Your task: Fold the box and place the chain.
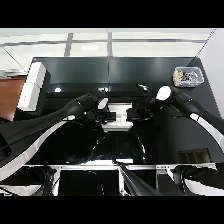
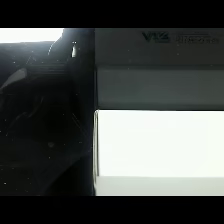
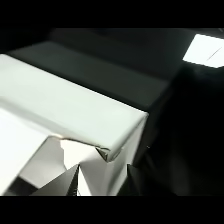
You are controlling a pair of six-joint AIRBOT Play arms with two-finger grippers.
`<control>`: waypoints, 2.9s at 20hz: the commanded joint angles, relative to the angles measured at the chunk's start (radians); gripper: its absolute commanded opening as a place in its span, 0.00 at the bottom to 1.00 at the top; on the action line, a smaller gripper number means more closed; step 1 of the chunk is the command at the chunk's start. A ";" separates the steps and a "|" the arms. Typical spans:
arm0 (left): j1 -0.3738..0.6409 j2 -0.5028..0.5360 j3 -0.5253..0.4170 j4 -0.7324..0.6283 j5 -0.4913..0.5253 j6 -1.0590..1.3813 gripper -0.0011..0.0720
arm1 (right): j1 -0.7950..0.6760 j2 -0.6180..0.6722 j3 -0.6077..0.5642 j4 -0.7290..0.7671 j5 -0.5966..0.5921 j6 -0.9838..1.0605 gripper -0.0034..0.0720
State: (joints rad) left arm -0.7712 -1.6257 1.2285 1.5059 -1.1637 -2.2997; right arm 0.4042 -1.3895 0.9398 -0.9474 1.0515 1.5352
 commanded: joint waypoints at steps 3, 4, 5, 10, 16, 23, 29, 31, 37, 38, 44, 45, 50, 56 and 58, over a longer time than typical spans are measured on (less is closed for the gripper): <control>0.001 -0.001 0.001 0.000 0.000 -0.001 0.05 | 0.109 -0.011 0.039 -0.282 -0.011 0.274 0.48; 0.001 -0.001 0.001 0.000 0.000 -0.001 0.05 | 0.125 -0.022 0.053 -0.309 -0.003 0.302 0.48; 0.001 -0.001 0.001 0.000 0.000 -0.001 0.05 | 0.143 -0.033 0.071 -0.342 0.003 0.339 0.48; 0.001 -0.001 0.001 0.001 0.000 -0.001 0.05 | 0.214 -0.073 0.128 -0.451 0.021 0.506 0.45; 0.001 -0.001 0.001 0.003 0.003 -0.001 0.05 | 0.259 -0.100 0.154 -0.467 0.039 0.605 0.45; 0.001 -0.001 0.001 0.003 0.000 -0.001 0.05 | 0.269 -0.124 0.179 -0.467 0.072 0.612 0.28; 0.001 -0.001 0.001 0.003 0.000 -0.001 0.05 | 0.269 -0.125 0.178 -0.471 0.074 0.612 0.28; 0.001 -0.001 0.001 0.003 0.000 -0.001 0.05 | 0.269 -0.126 0.178 -0.471 0.073 0.612 0.28; 0.001 -0.001 0.001 0.002 0.000 -0.001 0.05 | 0.269 -0.126 0.178 -0.468 0.070 0.608 0.07; 0.001 -0.001 0.001 0.002 0.000 -0.001 0.05 | 0.269 -0.126 0.178 -0.467 0.071 0.608 0.09; 0.001 -0.001 0.001 0.001 0.000 -0.001 0.05 | 0.258 -0.126 0.178 -0.460 0.078 0.608 0.40; 0.001 -0.001 0.001 0.001 0.000 -0.001 0.05 | 0.257 -0.127 0.178 -0.465 0.080 0.608 0.40; 0.001 -0.001 0.001 0.001 0.000 -0.001 0.05 | 0.253 -0.138 0.178 -0.465 0.092 0.607 0.40; 0.001 -0.001 0.001 0.001 0.000 -0.001 0.05 | 0.252 -0.143 0.178 -0.464 0.089 0.607 0.40; 0.001 -0.001 0.001 0.001 0.000 -0.001 0.05 | 0.253 -0.145 0.178 -0.463 0.088 0.607 0.32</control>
State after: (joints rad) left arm -0.7704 -1.6257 1.2285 1.5063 -1.1637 -2.3020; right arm 0.6571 -1.5322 1.1175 -1.4128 1.1416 2.1426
